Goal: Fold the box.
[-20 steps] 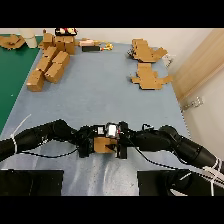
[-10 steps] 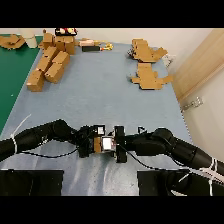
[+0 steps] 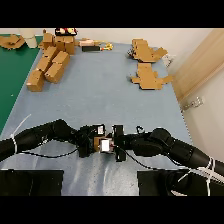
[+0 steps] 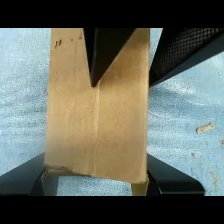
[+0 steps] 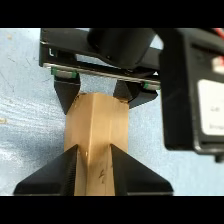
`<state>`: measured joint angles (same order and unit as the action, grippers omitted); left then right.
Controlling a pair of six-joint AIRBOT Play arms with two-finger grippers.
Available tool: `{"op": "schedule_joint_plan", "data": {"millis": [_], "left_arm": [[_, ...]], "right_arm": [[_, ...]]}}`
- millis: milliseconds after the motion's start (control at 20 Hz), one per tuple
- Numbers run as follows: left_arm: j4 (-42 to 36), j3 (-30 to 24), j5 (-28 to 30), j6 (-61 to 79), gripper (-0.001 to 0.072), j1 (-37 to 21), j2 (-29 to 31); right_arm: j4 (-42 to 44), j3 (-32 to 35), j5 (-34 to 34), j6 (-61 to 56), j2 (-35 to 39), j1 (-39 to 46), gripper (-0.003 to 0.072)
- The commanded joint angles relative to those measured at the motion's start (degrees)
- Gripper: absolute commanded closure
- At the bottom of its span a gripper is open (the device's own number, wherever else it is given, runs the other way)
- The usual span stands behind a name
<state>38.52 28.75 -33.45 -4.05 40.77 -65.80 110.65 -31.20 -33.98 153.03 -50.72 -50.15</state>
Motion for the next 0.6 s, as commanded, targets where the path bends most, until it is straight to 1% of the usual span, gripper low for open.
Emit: {"op": "schedule_joint_plan", "data": {"millis": [0,50,200,550], "left_arm": [[0.0,0.0,0.0,0.2,0.0272,0.0,0.0],[0.1,0.0,0.0,0.2,0.0272,0.0,0.0],[0.1,0.0,0.0,0.2,0.0272,0.0,0.0],[0.1,0.0,0.0,0.2,0.0272,0.0,0.0]], "right_arm": [[-0.8,0.0,0.4,0.0,0.0,0.0,0.0413],[-0.8,0.0,0.0,-0.2,0.0,0.0,0.0469],[-0.8,0.0,-0.8,-2.0,0.1,0.0,0.0469],[-0.8,-1.5,-1.1,-2.0,1.4,0.0,0.0460]]}}
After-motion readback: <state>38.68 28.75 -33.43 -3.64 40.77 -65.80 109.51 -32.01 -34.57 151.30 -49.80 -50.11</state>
